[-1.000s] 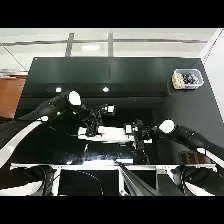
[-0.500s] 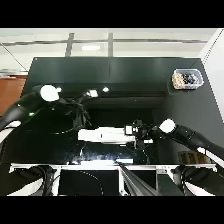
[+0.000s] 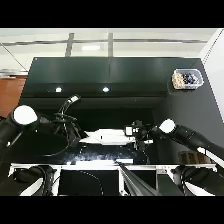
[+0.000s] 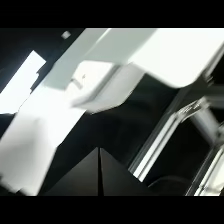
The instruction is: Fold the box and place the chain.
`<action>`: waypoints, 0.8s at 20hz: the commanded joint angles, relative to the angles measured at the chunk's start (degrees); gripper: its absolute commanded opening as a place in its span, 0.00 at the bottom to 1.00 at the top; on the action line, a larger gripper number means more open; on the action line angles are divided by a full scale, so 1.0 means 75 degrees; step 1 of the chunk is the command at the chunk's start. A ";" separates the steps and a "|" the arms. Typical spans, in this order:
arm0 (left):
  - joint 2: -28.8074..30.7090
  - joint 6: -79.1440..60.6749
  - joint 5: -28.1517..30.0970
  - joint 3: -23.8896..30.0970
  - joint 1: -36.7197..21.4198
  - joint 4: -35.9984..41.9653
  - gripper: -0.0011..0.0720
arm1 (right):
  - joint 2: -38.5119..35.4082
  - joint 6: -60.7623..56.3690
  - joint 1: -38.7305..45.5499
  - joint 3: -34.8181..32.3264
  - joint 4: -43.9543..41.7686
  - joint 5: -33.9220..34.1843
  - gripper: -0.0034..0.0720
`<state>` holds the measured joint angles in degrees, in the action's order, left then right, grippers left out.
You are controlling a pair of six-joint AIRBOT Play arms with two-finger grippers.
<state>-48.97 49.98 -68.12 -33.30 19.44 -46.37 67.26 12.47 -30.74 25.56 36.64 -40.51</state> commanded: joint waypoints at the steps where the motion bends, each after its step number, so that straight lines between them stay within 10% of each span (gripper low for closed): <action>1: 0.0731 -0.0216 0.1341 0.0592 0.0944 0.1527 0.05 | 0.0003 0.0009 -0.0009 0.0000 0.0006 -0.0003 0.52; 9: -0.0032 -0.0294 0.5767 0.0603 0.2827 0.1413 0.05 | 0.0003 0.0006 -0.0009 0.0000 0.0003 -0.0003 0.52; 16: -0.1329 -0.0294 0.6426 0.0600 0.2830 0.1300 0.05 | 0.0003 0.0003 -0.0009 0.0000 0.0003 0.0000 0.52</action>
